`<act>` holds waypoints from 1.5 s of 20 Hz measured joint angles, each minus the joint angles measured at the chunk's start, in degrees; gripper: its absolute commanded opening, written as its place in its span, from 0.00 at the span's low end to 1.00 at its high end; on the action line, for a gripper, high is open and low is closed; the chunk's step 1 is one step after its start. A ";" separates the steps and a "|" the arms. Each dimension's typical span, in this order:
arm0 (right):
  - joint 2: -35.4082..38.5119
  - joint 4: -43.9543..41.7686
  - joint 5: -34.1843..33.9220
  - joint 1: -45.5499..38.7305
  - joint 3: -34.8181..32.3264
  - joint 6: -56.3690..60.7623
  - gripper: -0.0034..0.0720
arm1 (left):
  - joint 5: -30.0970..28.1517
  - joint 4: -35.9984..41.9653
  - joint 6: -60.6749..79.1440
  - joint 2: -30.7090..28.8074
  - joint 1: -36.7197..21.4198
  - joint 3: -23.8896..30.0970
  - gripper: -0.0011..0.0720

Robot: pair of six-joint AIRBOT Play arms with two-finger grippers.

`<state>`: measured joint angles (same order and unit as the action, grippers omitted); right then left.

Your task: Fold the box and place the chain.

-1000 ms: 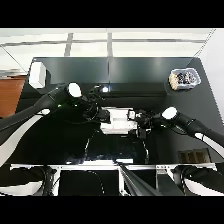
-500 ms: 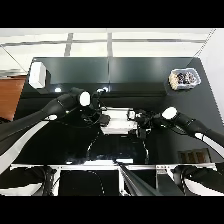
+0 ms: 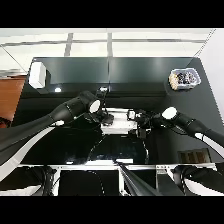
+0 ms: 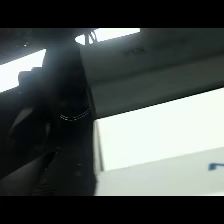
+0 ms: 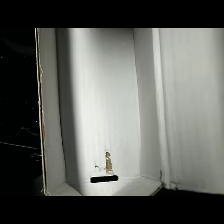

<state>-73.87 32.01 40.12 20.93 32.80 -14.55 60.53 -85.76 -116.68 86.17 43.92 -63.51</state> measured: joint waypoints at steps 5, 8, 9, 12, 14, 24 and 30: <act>0.00 0.00 0.00 0.00 0.00 0.00 0.35 | -0.96 -1.90 -8.31 0.17 1.66 -0.22 0.63; 0.00 0.00 0.00 0.00 0.00 0.00 0.35 | 0.44 -2.75 -10.54 0.31 1.95 -0.22 0.63; 0.00 0.00 0.00 0.00 0.00 0.00 0.35 | 0.50 -2.93 -11.26 0.37 1.97 -0.22 0.63; 0.00 0.02 0.02 0.00 0.00 0.00 0.35 | 1.49 -3.30 -13.22 0.68 2.05 -0.22 0.63; 0.00 0.00 0.02 0.00 0.00 0.00 0.35 | 1.46 -3.37 -14.27 0.76 2.05 -0.22 0.23; -0.02 0.04 0.09 0.00 0.00 -0.02 0.35 | 1.88 -2.34 -15.72 0.90 2.16 -0.26 0.61; 0.00 0.02 0.07 0.00 0.00 0.00 0.35 | 2.10 -2.99 -15.58 1.03 2.16 -0.48 0.50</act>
<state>-73.87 32.03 40.18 20.93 32.80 -14.55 62.63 -88.75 -132.27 87.20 46.09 -63.99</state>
